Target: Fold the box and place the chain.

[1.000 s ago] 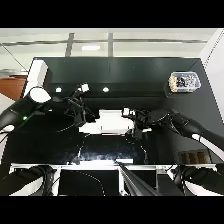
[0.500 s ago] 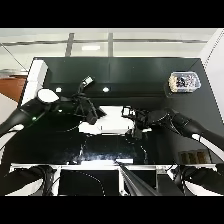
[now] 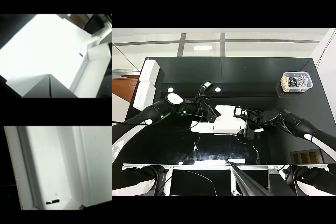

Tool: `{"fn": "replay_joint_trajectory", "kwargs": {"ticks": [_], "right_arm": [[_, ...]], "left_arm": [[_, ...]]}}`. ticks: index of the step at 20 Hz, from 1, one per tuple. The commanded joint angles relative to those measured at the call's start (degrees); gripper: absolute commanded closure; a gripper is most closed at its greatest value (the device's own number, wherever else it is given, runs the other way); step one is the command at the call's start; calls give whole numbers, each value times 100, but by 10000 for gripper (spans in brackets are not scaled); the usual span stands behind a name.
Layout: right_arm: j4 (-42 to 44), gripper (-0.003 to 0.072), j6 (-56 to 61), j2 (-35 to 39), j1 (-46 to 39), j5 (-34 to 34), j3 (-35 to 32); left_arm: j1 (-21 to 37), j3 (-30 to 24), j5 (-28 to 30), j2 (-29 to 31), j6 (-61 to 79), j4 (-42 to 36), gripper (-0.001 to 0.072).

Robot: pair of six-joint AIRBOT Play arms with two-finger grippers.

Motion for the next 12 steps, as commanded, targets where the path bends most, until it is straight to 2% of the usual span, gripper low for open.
{"fn": "replay_joint_trajectory", "kwargs": {"ticks": [1,4,7,8,9,10,11,12], "right_arm": [[-2,335,2,-2,2,-20,0],[-2,335,2,-2,2,-24,0],[-4,335,2,-2,2,-24,0],[-4,335,2,-2,2,-24,0],[-4,335,2,-2,2,-24,0],[-4,335,2,-2,2,-24,0],[-4,335,2,-2,2,-24,0],[-4,335,2,-2,2,-26,0]], "left_arm": [[-7,9,-55,-31,-48,15,684],[199,125,-466,221,-50,168,684],[756,295,-1397,706,-52,291,683],[997,299,-1694,898,-52,297,658],[1217,299,-1958,1054,-52,396,488],[1410,295,-2186,1174,-94,595,187],[1576,293,-2411,1239,-380,920,3],[1683,289,-2667,1241,-581,1346,3]]}}
